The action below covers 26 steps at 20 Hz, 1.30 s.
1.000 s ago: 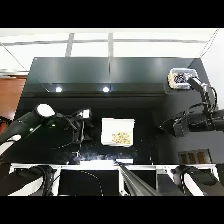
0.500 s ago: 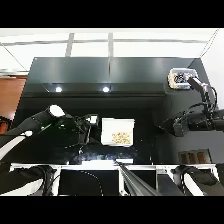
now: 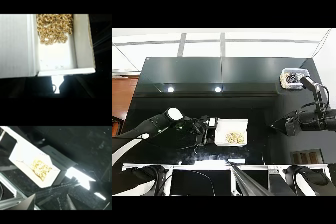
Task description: Fold the box and place the chain.
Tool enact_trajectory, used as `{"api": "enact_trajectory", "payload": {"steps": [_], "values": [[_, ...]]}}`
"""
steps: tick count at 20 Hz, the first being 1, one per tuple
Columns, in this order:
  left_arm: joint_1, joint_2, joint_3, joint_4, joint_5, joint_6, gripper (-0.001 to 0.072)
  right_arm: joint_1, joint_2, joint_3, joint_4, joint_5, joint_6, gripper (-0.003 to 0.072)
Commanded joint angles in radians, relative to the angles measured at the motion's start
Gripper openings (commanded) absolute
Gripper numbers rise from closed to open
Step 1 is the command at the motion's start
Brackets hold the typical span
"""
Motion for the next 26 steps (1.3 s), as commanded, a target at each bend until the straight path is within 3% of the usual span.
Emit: {"api": "enact_trajectory", "payload": {"steps": [1,7,11,16,20,22,26], "values": [[-0.004,0.0,0.001,0.058,-0.005,-0.06,0.0711,0.0,0.001,0.001,0.0,0.0,0.0,0.047],[-0.004,0.012,0.001,0.065,-0.046,-0.14,0.0712,0.0,0.001,0.001,0.0,-0.001,0.0,0.047],[-0.004,0.011,0.001,-0.031,-0.042,-0.151,0.0711,0.0,0.001,0.001,0.0,-0.001,0.0,0.047],[-0.007,0.011,0.001,-0.04,-0.042,-0.152,0.0711,0.0,0.001,0.001,0.0,-0.001,0.0,0.047],[-0.01,0.012,0.001,0.019,-0.079,-0.164,0.0706,0.0,0.001,0.001,0.0,0.009,0.0,0.047],[-0.01,0.015,0.001,0.029,-0.098,-0.29,0.0704,0.0,0.001,0.001,0.0,0.018,0.0,0.047],[-0.008,0.086,0.001,0.249,-0.1,-0.501,0.0704,0.0,0.001,0.001,0.0,0.059,0.0,0.047]]}}
